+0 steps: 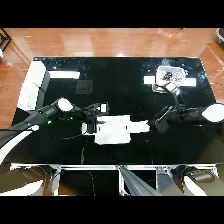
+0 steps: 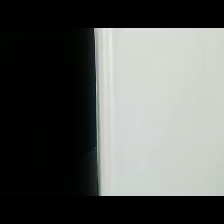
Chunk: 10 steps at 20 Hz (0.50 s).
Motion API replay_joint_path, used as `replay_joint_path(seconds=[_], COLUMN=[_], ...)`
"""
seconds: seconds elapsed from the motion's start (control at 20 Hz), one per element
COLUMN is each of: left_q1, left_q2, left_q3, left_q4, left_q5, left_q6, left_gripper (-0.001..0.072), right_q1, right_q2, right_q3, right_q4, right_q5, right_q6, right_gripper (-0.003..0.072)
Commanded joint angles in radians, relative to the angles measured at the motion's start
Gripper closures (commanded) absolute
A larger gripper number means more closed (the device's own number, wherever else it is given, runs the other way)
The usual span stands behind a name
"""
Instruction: Fold the box and place the chain.
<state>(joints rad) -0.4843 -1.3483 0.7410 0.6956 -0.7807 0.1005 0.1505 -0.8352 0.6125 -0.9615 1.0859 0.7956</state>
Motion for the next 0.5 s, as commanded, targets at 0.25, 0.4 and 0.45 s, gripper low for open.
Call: replay_joint_path(seconds=[0.25,0.4,0.45], left_q1=[-0.002,-0.002,-0.002], left_q2=[-0.010,-0.010,-0.010], left_q3=[-0.002,-0.002,-0.002], left_q4=[0.063,0.063,0.063], left_q5=[-0.014,-0.009,-0.009], left_q6=[0.000,0.000,-0.001], left_gripper=[0.0681,0.0681,0.0681], right_q1=[0.300,0.383,0.402], right_q2=[-0.002,-0.002,-0.003], right_q3=[-0.193,-0.215,-0.224], right_q4=[0.029,0.019,0.013], right_q5=[-0.241,-0.291,-0.313], right_q6=[-0.263,-0.365,-0.391], right_gripper=[-0.0012,-0.0011,-0.0011])
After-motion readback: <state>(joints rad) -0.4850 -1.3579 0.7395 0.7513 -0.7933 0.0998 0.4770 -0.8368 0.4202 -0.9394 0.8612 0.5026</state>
